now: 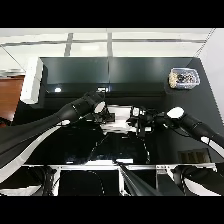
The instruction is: Fold the box and place the chain.
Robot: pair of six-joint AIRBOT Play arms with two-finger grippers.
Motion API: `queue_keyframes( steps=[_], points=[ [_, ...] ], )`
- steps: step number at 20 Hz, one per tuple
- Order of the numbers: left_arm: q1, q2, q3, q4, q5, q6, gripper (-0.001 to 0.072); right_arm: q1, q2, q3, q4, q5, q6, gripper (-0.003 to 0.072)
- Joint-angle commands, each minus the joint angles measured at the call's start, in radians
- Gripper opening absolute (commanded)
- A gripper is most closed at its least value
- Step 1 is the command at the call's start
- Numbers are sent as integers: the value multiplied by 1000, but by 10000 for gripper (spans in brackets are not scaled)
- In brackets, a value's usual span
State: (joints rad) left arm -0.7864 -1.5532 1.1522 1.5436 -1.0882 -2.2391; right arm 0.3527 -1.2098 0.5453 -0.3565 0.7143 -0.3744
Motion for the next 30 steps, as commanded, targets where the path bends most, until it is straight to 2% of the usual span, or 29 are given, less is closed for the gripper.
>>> queue_keyframes(
  steps=[1, 2, 3, 4, 5, 6, 8, 9, 10, 12, 14, 16, 18, 20, 21, 23, 25, 28, 30],
  points=[
    [0, 0, 0, 0, 5, 0, 25, 10, -6, 1, 23, -25, 26, 126],
    [0, 0, 0, 0, 6, 0, 25, 10, -6, 1, 23, -23, 26, 126],
    [0, 0, 0, 0, 5, 0, 25, 10, -6, 1, 24, -25, 29, 175],
    [0, 0, 0, 0, 5, 0, 25, 10, -6, 1, 23, -23, 43, 345],
    [0, 0, 0, 0, 5, 0, 25, 10, -6, 1, 20, -19, 59, 228],
    [0, 0, 0, 0, 6, 0, 26, 11, -7, 1, 20, -19, 64, 49],
    [0, 0, 0, 0, 6, 0, 26, 11, -6, 1, 42, -21, 69, 396],
    [0, 0, 0, 0, 6, 0, 25, 11, -6, 1, 40, -19, 85, 86],
    [0, 0, 0, 0, 6, 0, 25, 9, -6, 1, 39, -23, 119, 9],
    [0, 0, 0, 0, 5, 0, 25, -9, 15, 1, 38, -22, 286, 8],
    [0, 0, 0, 0, 3, 0, 25, -62, 98, 1, -41, -11, 594, 8],
    [0, 0, 0, 0, 3, 0, 25, -167, 230, 3, -229, 48, 946, 8],
    [0, 0, 0, 0, 3, 0, 25, -329, 357, 4, -464, 158, 1320, 8],
    [0, 0, 0, 0, 3, 0, 26, -511, 396, -2, -663, 275, 1663, 8],
    [0, 0, 0, 0, 4, 0, 26, -589, 391, -22, -671, 303, 1792, 8],
    [0, 0, 0, 0, 6, 0, 26, -678, 365, -82, -595, 326, 1841, 8],
    [0, 0, 0, 0, 5, 0, 25, -672, 292, -126, -485, 352, 1794, 8],
    [0, 0, 0, 0, 5, 0, 26, -571, 148, -136, -322, 352, 1669, 8],
    [0, 0, 0, 0, 6, 0, 26, -479, 62, -135, -209, 295, 1559, 8]
  ],
)
